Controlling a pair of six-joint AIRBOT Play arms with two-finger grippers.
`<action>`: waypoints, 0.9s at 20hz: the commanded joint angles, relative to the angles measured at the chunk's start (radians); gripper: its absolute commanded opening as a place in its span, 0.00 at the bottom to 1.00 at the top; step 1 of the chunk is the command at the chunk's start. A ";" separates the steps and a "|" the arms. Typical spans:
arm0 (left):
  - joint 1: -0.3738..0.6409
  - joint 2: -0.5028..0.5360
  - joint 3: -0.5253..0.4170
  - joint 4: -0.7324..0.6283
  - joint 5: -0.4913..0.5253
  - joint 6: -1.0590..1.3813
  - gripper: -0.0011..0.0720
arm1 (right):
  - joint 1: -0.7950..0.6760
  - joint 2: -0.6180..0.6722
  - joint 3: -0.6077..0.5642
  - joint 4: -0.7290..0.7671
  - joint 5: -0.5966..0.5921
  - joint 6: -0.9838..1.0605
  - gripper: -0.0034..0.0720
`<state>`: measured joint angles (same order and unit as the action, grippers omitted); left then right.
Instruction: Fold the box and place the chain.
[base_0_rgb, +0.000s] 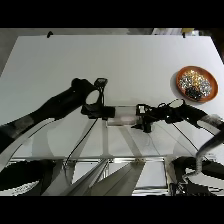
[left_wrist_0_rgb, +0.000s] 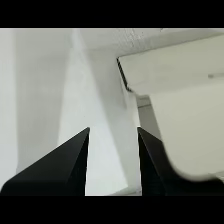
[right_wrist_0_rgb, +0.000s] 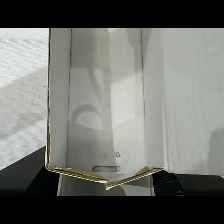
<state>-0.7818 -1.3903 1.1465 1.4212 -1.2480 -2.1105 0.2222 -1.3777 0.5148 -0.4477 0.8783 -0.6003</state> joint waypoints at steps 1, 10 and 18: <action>0.068 0.137 -0.028 -0.023 -0.028 0.175 0.49 | 0.000 0.000 0.000 0.000 0.000 0.000 0.57; 0.384 0.355 -0.459 -0.343 0.220 1.402 0.88 | 0.000 0.000 0.000 0.000 0.000 0.000 0.57; 0.324 0.022 -0.510 -0.948 0.404 2.608 0.88 | 0.000 0.000 0.000 0.000 0.000 0.000 0.57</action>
<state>-0.4324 -1.2606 0.6510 0.7185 -0.8860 0.0208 0.2222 -1.3777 0.5148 -0.4477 0.8783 -0.6003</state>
